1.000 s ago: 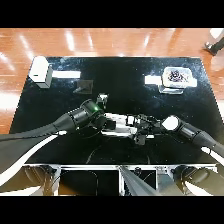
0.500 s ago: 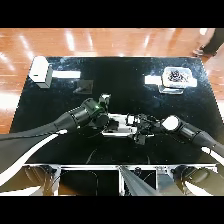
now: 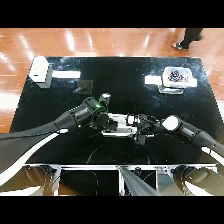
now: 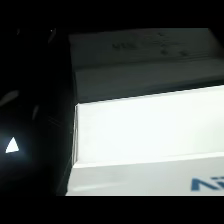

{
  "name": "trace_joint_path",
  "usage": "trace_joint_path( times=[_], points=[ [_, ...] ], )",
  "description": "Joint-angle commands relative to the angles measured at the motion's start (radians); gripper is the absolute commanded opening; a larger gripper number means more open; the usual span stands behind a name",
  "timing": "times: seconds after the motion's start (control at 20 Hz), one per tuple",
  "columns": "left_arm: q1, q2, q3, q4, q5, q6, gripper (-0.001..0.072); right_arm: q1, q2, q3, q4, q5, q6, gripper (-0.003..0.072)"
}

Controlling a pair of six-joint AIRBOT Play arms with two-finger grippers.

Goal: Fold the box and place the chain.

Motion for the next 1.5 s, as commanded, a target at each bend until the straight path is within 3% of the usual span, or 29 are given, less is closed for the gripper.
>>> trace_joint_path(
  times=[0.0, 0.05, 0.1, 1.0, 1.05, 1.1, 1.15, 1.3, 1.45],
  points=[
    [0.001, -0.006, 0.001, 0.004, 0.004, 0.000, 0.0310, 0.000, 0.000, 0.000, 0.000, 0.000, 0.000, 0.0552],
    [0.000, -0.006, 0.001, 0.003, 0.004, 0.007, 0.0063, 0.000, 0.000, 0.000, 0.000, 0.000, 0.000, 0.0552],
    [0.000, -0.006, 0.001, -0.001, 0.003, 0.019, 0.0024, 0.000, 0.000, 0.000, 0.000, 0.000, 0.000, 0.0552],
    [0.000, -0.006, 0.001, -0.005, 0.000, 0.043, 0.0033, -0.001, 0.000, 0.000, 0.006, 0.000, 0.000, 0.0556],
    [0.000, -0.006, 0.001, -0.005, 0.000, 0.038, 0.0105, 0.000, 0.000, 0.000, 0.008, 0.000, 0.000, 0.0599],
    [0.000, -0.006, 0.001, -0.005, -0.001, 0.037, 0.0175, 0.000, 0.000, 0.000, 0.012, 0.000, 0.000, 0.0715],
    [0.000, -0.006, 0.001, -0.005, 0.000, 0.037, 0.0184, -0.001, 0.000, 0.000, 0.011, 0.000, 0.000, 0.0720],
    [0.000, -0.006, 0.001, -0.005, 0.000, 0.037, 0.0024, -0.002, 0.009, 0.000, 0.001, 0.000, 0.000, 0.0720],
    [0.001, -0.006, 0.001, -0.001, 0.009, 0.037, 0.0023, -0.003, 0.066, 0.000, -0.029, 0.010, 0.007, 0.0720]
  ],
)
